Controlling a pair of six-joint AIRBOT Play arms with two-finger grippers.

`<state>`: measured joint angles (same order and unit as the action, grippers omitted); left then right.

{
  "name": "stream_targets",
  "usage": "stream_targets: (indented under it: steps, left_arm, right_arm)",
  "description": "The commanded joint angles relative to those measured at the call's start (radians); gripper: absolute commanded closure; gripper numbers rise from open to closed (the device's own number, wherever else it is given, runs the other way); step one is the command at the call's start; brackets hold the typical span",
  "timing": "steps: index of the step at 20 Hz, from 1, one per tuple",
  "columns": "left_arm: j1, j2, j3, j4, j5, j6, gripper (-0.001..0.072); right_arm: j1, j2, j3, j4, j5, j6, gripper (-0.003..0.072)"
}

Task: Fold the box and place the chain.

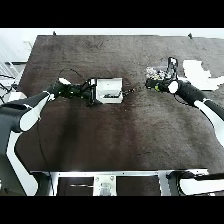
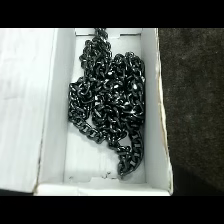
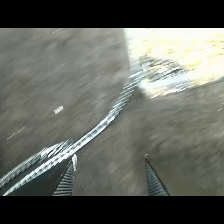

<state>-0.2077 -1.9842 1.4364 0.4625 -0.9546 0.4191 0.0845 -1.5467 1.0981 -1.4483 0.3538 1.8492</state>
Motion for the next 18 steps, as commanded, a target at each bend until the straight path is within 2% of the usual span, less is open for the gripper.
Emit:
stream_targets:
  steps: [1, 6, 8, 9, 10, 11, 14, 18]
  left_arm:
    - [0.000, 0.001, 0.000, 0.000, 0.000, 0.000, 0.0291]
    - [0.000, 0.001, 0.000, 0.000, 0.001, 0.000, 0.0291]
    - [0.000, 0.001, 0.000, 0.000, 0.000, 0.000, 0.0291]
    - [0.000, 0.001, 0.000, 0.000, 0.000, 0.000, 0.0290]
    - [0.000, 0.001, 0.000, 0.000, 0.000, 0.000, 0.0290]
    - [0.000, 0.001, 0.000, 0.000, 0.000, 0.000, 0.0291]
    - [0.000, 0.001, 0.000, 0.000, 0.000, 0.000, 0.0290]
    - [0.000, 0.001, 0.000, 0.000, 0.000, 0.000, 0.0291]
  right_arm:
    - [-0.026, -0.114, 0.058, 0.037, -0.078, 0.009, 0.0170]
    - [-0.017, -0.254, 0.209, 0.158, -0.076, -0.081, 0.0239]
    - [-0.017, -0.285, 0.244, 0.166, -0.076, -0.088, 0.0323]
    - [-0.017, -0.287, 0.246, 0.166, -0.076, -0.116, 0.0448]
    - [-0.017, -0.286, 0.246, 0.166, -0.076, -0.143, 0.0623]
    - [-0.017, -0.282, 0.246, 0.165, -0.075, -0.166, 0.0675]
    - [0.002, -0.204, 0.246, 0.162, -0.009, -0.208, 0.0676]
    - [0.076, 0.044, 0.246, 0.150, 0.134, -0.326, 0.0677]
